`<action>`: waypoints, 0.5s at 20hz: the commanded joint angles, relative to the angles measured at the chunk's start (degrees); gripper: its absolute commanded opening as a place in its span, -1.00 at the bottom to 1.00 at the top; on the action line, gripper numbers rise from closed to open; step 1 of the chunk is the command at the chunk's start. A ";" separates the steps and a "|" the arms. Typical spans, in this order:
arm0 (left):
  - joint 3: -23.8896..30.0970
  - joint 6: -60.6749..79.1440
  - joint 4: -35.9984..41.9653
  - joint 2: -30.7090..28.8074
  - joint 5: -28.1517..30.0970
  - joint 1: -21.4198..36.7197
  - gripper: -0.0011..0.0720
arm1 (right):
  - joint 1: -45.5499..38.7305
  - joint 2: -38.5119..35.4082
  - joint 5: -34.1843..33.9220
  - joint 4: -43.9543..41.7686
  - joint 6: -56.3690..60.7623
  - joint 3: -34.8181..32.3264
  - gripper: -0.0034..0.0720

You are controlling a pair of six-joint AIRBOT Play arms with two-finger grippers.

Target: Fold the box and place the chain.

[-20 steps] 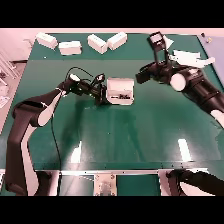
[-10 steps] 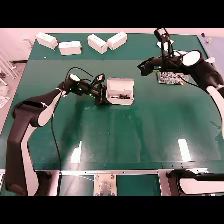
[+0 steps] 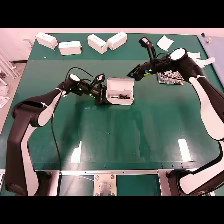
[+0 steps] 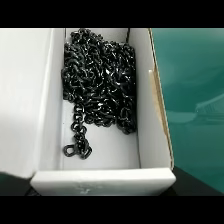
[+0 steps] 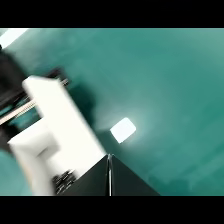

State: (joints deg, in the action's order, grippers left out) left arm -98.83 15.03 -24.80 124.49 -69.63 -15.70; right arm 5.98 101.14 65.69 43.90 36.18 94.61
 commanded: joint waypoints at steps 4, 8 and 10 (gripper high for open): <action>-0.04 0.00 -0.02 0.00 0.04 0.04 0.46 | 0.55 0.98 9.44 3.76 -0.55 0.98 -0.89; -0.04 0.00 0.00 0.00 0.09 0.02 0.46 | 2.69 0.39 11.85 5.62 -1.16 1.07 -0.89; -0.04 0.00 0.00 0.00 0.09 0.04 0.46 | 4.22 0.09 12.31 8.41 -1.36 1.11 -0.64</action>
